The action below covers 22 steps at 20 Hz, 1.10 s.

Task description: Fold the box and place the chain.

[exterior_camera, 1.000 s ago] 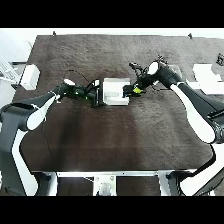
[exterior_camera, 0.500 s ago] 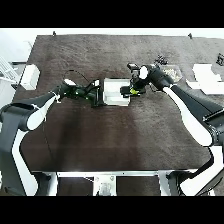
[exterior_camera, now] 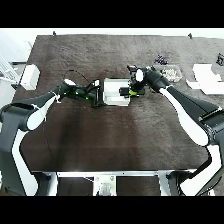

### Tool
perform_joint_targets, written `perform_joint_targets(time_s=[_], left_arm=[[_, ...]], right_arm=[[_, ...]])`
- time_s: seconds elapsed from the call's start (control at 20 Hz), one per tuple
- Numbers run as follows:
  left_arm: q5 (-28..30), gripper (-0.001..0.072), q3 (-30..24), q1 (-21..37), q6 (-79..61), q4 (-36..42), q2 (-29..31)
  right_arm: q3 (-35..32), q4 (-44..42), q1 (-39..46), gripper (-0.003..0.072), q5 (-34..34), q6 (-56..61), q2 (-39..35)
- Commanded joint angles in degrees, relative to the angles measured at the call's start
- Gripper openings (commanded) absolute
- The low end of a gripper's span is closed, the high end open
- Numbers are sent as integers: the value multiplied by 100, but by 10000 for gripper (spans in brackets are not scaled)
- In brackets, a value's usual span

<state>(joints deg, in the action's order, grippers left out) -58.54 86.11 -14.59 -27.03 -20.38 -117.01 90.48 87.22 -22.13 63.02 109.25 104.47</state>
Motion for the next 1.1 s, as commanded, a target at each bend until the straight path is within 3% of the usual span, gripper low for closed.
perform_joint_targets(time_s=[0.0, 0.5, 0.7, 1.05], left_arm=[[2, 470, -2, 2, 0, -2, 2], [0, 470, -2, 2, 0, -2, 2], [2, 470, -2, 2, 0, -2, 2], [2, 470, -2, 0, 2, 0, 2]], right_arm=[[7, 232, -42, 300, 136, 184, 17], [85, 549, -66, 299, 278, 380, 35], [92, 560, -85, 260, 343, 455, 70], [109, 564, -289, 7, 479, 586, 297]])
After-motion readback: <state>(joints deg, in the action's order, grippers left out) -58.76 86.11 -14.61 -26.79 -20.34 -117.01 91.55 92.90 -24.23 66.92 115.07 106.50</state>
